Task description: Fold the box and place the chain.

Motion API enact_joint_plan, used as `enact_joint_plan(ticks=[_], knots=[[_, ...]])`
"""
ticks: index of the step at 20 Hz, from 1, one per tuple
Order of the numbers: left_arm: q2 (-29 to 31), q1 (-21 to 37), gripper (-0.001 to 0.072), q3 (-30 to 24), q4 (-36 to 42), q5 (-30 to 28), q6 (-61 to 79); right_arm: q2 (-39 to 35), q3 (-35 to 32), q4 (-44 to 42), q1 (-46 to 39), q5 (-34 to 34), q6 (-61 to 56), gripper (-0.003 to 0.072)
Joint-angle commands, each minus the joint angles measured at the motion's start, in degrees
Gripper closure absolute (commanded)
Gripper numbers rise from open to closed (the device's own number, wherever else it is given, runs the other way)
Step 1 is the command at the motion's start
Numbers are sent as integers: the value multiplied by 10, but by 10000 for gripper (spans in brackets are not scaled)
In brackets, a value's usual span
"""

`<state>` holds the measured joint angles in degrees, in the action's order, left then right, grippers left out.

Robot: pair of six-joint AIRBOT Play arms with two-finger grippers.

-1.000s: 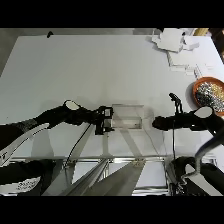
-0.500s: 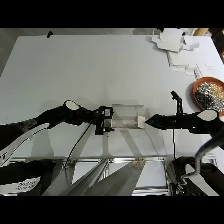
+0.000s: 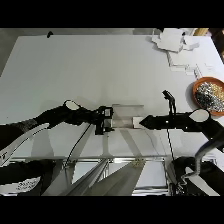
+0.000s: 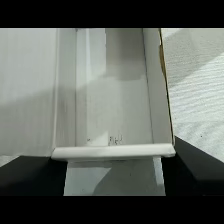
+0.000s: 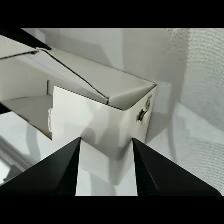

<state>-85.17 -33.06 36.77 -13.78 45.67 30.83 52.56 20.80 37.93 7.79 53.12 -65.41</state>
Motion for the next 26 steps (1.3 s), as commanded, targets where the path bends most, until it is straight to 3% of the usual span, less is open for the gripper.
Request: enact_joint_plan(ticks=[1, 6, 9, 16, 26], knots=[[0, 0, 431, 0, 0, 0, 0, 0, 33, 99, 54, -39, -118, 285], [0, 0, 431, 0, 0, 0, 0, 11, 83, 207, 141, -65, -265, 284], [0, 0, 431, 0, 0, 0, 0, 31, 107, 290, 174, -50, -380, 286], [0, 0, 431, 0, 0, 0, 0, 93, 165, 433, 267, -12, -523, 293], [0, 0, 431, 0, 0, 0, 0, 182, 234, 485, 331, 19, -614, 331]])
